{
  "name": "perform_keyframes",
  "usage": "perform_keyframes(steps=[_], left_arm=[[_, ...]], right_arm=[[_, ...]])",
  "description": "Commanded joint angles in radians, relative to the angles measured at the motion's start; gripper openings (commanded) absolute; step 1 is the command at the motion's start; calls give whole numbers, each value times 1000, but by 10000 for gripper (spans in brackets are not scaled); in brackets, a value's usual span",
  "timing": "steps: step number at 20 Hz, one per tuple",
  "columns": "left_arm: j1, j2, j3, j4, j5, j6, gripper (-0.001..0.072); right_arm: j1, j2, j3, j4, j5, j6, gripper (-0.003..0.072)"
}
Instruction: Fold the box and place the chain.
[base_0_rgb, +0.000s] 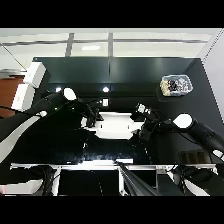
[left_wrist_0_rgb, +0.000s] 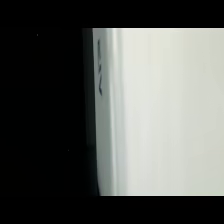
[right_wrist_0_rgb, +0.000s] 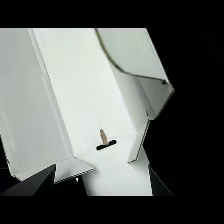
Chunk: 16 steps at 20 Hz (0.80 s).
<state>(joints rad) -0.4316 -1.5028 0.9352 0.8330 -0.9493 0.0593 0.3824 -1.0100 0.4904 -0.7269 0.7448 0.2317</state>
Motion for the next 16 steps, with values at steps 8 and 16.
perform_keyframes(steps=[8,16], left_arm=[[0,0,1,1,0,-16,25],[0,0,1,1,0,-30,25]], right_arm=[[35,115,53,-77,288,53,699],[263,114,-29,-217,0,-8,698]])
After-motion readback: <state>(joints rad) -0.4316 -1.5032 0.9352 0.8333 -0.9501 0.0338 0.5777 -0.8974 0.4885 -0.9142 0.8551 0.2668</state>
